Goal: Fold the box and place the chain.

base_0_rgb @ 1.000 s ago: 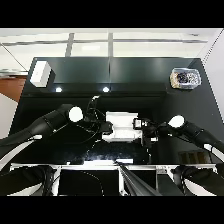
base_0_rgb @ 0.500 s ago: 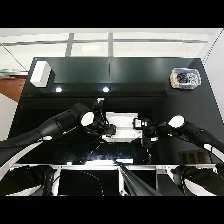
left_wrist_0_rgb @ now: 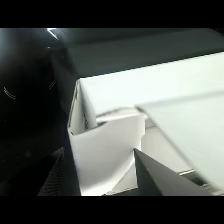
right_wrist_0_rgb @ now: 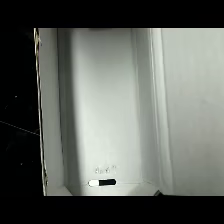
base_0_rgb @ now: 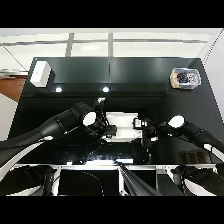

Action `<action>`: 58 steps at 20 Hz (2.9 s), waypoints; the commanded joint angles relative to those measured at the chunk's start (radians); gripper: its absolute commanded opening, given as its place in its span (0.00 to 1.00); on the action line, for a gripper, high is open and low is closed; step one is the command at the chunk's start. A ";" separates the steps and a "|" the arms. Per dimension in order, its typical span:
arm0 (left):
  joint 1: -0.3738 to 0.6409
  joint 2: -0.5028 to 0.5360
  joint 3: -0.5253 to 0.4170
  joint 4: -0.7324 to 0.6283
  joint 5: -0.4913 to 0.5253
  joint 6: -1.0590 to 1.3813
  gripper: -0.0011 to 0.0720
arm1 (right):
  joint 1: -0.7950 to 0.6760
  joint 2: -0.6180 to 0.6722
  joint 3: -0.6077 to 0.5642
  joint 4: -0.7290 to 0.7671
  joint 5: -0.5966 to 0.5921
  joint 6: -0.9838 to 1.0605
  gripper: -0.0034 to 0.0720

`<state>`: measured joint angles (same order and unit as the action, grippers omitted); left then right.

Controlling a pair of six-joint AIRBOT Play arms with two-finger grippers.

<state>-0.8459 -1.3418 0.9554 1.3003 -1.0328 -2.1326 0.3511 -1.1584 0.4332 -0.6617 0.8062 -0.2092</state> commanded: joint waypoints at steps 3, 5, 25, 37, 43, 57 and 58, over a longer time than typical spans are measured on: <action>-0.027 -0.001 0.022 -0.003 0.015 -0.011 0.61 | 0.000 0.000 0.000 0.000 0.001 0.000 0.66; -0.028 -0.001 0.022 -0.003 0.015 -0.011 0.50 | 0.000 0.000 0.000 0.000 0.001 0.000 0.66; -0.071 -0.082 0.054 0.205 0.007 -0.258 0.39 | 0.000 0.000 0.000 0.000 0.000 0.000 0.66; -0.076 -0.154 0.121 0.181 -0.025 -0.258 0.32 | 0.000 0.000 0.000 0.000 0.000 0.000 0.66; -0.077 -0.157 0.122 0.183 -0.075 -0.286 0.32 | 0.000 0.000 0.000 0.000 -0.006 0.000 0.66; -0.077 -0.163 0.121 0.179 -0.050 -0.330 0.15 | 0.000 0.000 0.000 -0.001 -0.006 0.000 0.66; -0.077 -0.163 0.121 0.179 -0.050 -0.330 0.05 | 0.000 0.000 0.000 -0.001 -0.007 0.000 0.66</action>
<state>-0.9226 -1.5051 1.0760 1.4815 -1.0939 -2.4535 0.3511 -1.1584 0.4332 -0.6628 0.7994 -0.2127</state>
